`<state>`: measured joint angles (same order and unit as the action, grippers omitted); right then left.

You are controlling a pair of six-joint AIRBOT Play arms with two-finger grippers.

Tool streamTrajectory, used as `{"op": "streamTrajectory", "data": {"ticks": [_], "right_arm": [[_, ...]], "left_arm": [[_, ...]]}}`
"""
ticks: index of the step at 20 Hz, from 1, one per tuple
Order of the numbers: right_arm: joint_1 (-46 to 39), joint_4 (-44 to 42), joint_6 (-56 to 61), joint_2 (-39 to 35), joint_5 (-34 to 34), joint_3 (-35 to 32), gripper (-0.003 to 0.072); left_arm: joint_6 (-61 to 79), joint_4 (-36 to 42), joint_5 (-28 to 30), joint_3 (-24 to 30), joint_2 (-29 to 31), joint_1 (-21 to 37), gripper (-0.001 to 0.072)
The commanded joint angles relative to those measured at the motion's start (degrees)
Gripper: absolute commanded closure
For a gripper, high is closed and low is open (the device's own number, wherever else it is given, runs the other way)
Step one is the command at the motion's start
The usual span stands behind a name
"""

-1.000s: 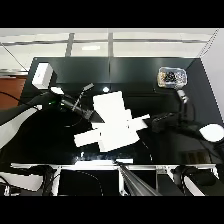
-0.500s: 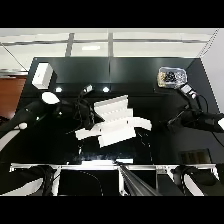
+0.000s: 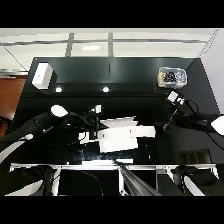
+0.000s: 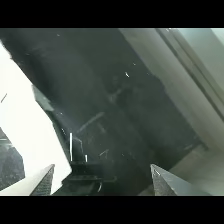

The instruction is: Fold the box and place the chain.

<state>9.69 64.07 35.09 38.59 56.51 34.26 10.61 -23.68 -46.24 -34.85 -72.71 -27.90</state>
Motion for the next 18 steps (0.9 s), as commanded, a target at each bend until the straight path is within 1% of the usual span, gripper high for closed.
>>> {"op": "streamTrajectory", "data": {"ticks": [1,3,6,8,10,11,13,15,16,18], "right_arm": [[2.36,0.04,-0.66,0.28,-0.7,-1.11,-0.0034],[2.97,-0.17,-0.66,0.31,-1.57,-2.56,-0.0034],[3.85,-2.16,-2.62,0.33,-3.76,-5.35,-0.0034],[4.48,-5.05,-9.22,1.33,-4.04,-7.37,-0.0034],[4.46,-5.7,-15.04,4.5,-4.44,-7.72,-0.0033],[4.46,-5.79,-18.62,6.29,-5.57,-7.69,-0.0034],[4.46,-5.97,-21.94,8.98,-8.74,-7.43,-0.0034],[4.46,-6.05,-24.0,9.44,-11.61,-7.23,-0.0034],[4.46,-7.19,-24.87,9.46,-11.67,-7.19,-0.0034],[4.52,-16.98,-28.83,9.94,-10.97,-7.19,-0.0034]], "left_arm": [[3.13,0.48,2.8,0.15,-2.56,-1.09,0.0686],[1.95,0.39,5.35,-0.07,-2.64,-1.16,0.0685],[1.88,-0.07,5.05,-0.09,-2.64,-1.2,0.0683],[1.84,-0.04,5.09,-0.09,-2.64,-1.2,0.0682],[1.84,-0.04,5.09,-0.09,-2.64,-1.2,0.0683],[1.84,-0.04,5.07,-0.09,-2.64,-1.2,0.0682],[1.84,-0.04,5.09,-0.09,-2.64,-1.2,0.0683],[-0.96,0.13,4.9,-0.07,-2.64,-1.18,0.0683],[-0.66,0.13,4.79,-0.09,-2.64,-1.22,0.0682],[3.23,-0.07,4.11,-0.13,-2.67,-1.2,0.0681]]}}
